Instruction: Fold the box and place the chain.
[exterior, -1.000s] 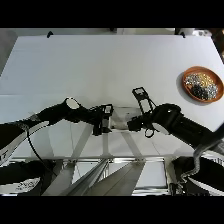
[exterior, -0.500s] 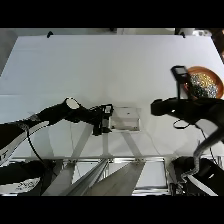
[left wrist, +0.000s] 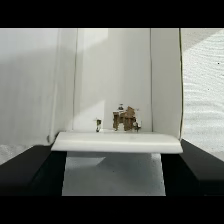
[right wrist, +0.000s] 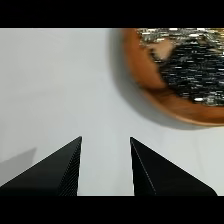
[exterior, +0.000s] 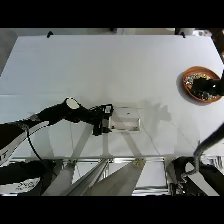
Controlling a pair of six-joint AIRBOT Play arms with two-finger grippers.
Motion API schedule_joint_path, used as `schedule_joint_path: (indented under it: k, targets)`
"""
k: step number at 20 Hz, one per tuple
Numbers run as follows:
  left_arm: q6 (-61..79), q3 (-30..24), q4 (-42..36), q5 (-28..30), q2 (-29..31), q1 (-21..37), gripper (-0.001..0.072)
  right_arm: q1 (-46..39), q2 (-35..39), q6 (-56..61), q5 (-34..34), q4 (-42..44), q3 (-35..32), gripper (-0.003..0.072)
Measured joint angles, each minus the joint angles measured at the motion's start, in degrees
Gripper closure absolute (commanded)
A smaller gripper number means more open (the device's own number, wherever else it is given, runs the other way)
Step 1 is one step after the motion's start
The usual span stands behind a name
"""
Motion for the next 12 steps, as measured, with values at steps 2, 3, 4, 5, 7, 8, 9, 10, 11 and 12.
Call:
schedule_joint_path:
  k: [2,3,4,5,7,8,9,10,11,12]
  targets:
    - [0.00,0.00,0.00,0.00,0.00,0.00,0.0319,-4.63,-6.47,-1.49,-0.35,0.46,3.54,0.0344]
    - [0.00,0.00,0.00,0.00,0.00,0.00,0.0319,-6.34,-9.60,-1.79,-0.35,0.66,5.40,0.0344]
    - [0.00,0.00,0.00,0.00,0.00,0.00,0.0319,-7.63,-12.44,-1.88,-0.39,0.70,7.13,0.0344]
    - [0.00,0.00,0.00,0.00,0.00,0.00,0.0319,-8.48,-14.67,-1.90,-0.39,0.87,8.46,0.0344]
    - [0.00,0.00,0.00,0.00,0.00,0.00,0.0319,-9.60,-17.94,-1.86,-1.36,1.11,10.34,0.0344]
    - [0.00,0.00,0.00,0.00,0.00,0.00,0.0319,-9.94,-18.95,-1.84,-1.97,1.20,10.95,0.0344]
    - [0.00,0.00,0.00,0.00,0.00,0.00,0.0319,-10.16,-19.67,-1.81,-2.78,1.27,11.37,0.0344]
    - [0.00,0.00,0.00,0.00,0.00,0.00,0.0319,-10.36,-20.22,-1.79,-3.19,1.36,11.65,0.0345]
    - [0.00,0.00,0.00,0.00,0.00,0.00,0.0319,-10.47,-20.59,-1.73,-3.76,1.42,11.85,0.0346]
    - [0.00,0.00,0.00,0.00,0.00,0.00,0.0319,-10.56,-20.90,-1.66,-4.13,1.42,12.02,0.0346]
